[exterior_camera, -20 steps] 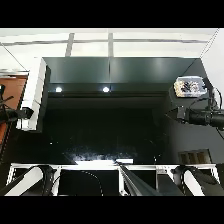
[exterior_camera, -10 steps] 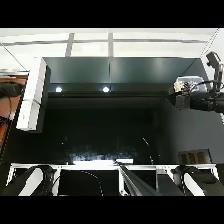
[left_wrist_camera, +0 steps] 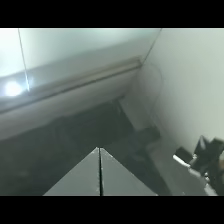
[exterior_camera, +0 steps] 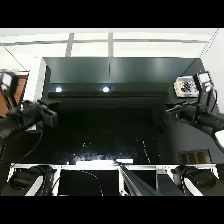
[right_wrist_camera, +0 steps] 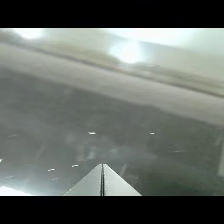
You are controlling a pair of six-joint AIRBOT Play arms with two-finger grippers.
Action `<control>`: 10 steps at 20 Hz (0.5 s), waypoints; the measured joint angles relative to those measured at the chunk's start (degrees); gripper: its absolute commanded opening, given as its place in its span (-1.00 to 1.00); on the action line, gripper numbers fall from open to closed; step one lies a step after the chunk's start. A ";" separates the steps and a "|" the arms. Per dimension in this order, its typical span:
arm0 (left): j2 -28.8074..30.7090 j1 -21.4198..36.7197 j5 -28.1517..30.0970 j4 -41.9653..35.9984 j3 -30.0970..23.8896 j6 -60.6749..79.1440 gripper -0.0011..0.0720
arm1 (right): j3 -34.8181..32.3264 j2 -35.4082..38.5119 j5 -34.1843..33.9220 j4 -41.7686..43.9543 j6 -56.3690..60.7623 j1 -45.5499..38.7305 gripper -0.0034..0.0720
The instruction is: Fold the box and place the chain.
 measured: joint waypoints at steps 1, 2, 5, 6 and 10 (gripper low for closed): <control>1.92 -1.07 1.09 0.48 -2.27 -1.14 -0.90 | -1.88 0.72 -1.86 -1.57 1.31 0.48 -0.88; 3.30 -1.81 1.55 0.98 -3.85 -1.86 -0.90 | -3.13 1.18 -2.64 -2.36 2.10 0.81 -0.88; 5.84 -3.06 3.15 1.44 -6.45 -3.28 -0.90 | -5.29 1.99 -3.17 -4.68 3.76 1.31 -0.88; 6.34 -3.30 3.67 1.38 -6.88 -3.41 -0.90 | -5.62 2.12 -3.26 -4.96 4.11 1.42 -0.88; 7.15 -3.69 4.02 1.38 -7.78 -4.04 -0.90 | -6.27 2.36 -3.52 -5.81 4.68 1.57 -0.88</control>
